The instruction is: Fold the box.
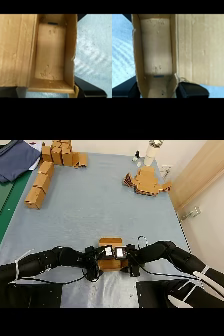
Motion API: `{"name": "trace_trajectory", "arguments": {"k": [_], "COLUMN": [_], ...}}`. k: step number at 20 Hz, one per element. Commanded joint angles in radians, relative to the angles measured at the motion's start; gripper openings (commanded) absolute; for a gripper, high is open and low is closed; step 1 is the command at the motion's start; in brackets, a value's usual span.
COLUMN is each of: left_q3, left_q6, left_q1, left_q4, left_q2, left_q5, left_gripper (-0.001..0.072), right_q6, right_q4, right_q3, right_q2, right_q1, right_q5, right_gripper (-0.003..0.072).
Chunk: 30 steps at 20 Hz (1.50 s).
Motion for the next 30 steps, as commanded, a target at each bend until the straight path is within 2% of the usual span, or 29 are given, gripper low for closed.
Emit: {"name": "trace_trajectory", "arguments": {"k": [1, 19, 24, 25, 28, 30], "left_q3": [-0.005, -0.007, -0.007, -0.007, -0.007, -0.007], "left_q6": [0.002, 0.007, 0.007, 0.007, 0.007, 0.007], "left_q1": [0.000, 0.000, 0.000, 0.000, 0.000, 0.000], "left_q4": [0.006, 0.006, 0.006, 0.006, 0.006, 0.006], "left_q2": [-0.002, -0.002, -0.002, -0.002, -0.002, -0.002], "left_q5": [-0.009, -0.009, -0.009, -0.009, -0.009, -0.009], "left_gripper": [0.0525, 0.0532, 0.0531, 0.0532, 0.0532, 0.0531], "right_q6": [0.000, 0.000, 0.000, 0.000, 0.000, -0.001], "right_q4": [0.000, -0.015, -0.007, 0.002, 0.033, 0.031], "right_q3": [0.000, 0.000, 0.000, 0.002, 0.002, 0.002], "right_q2": [0.000, 0.000, 0.001, 0.001, 0.001, 0.003], "right_q1": [0.000, 0.000, 0.000, 0.000, 0.000, 0.000], "right_q5": [-0.003, 0.005, -0.036, -0.053, -0.074, -0.140], "right_gripper": [0.0522, 0.0522, 0.0522, 0.0720, 0.0720, 0.0714]}}
